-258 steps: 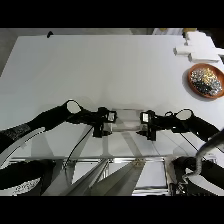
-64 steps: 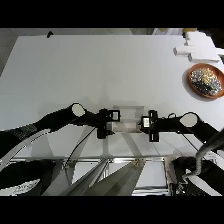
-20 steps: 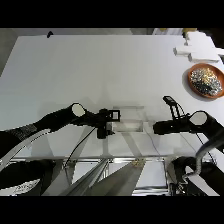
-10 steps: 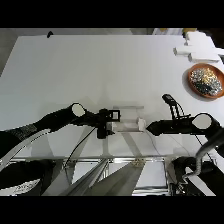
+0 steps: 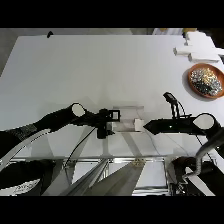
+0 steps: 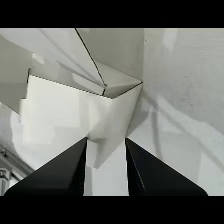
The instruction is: Fold the box and place the chain.
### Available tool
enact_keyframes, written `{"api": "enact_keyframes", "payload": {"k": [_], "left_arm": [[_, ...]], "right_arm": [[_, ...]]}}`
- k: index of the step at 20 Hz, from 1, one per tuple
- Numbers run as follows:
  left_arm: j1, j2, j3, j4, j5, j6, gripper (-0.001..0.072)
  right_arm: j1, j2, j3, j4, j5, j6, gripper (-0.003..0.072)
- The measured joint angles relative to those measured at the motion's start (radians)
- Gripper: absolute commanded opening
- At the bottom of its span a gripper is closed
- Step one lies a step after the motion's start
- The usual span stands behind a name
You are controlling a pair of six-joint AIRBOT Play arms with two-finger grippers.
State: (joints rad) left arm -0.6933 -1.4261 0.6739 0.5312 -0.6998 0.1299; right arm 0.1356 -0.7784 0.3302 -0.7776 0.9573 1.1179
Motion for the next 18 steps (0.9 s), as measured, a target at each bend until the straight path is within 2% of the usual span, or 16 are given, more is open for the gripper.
{"api": "enact_keyframes", "payload": {"k": [3, 8, 9, 10, 13, 18], "left_arm": [[0.000, 0.000, 0.000, 0.000, 0.000, 0.000, 0.0180], [0.000, 0.000, 0.000, 0.000, 0.000, 0.000, 0.0180], [0.000, 0.000, 0.000, 0.000, 0.000, 0.000, 0.0180], [0.000, 0.000, 0.000, 0.000, 0.000, 0.000, 0.0180], [0.000, 0.000, 0.000, 0.000, 0.000, 0.000, 0.0180], [0.000, 0.000, 0.000, 0.000, 0.000, 0.000, 0.0180]], "right_arm": [[0.035, -0.002, 0.000, 0.011, -0.029, 0.010, 0.0339], [0.103, -0.019, 0.006, 0.002, -0.096, 0.098, 0.0315], [0.121, -0.021, 0.014, -0.017, -0.108, 0.132, 0.0313], [0.142, -0.024, 0.028, -0.044, -0.117, 0.172, 0.0279], [0.204, -0.056, 0.084, -0.141, -0.126, 0.307, 0.0277], [0.321, -0.179, 0.194, -0.317, -0.093, 0.545, 0.0277]]}}
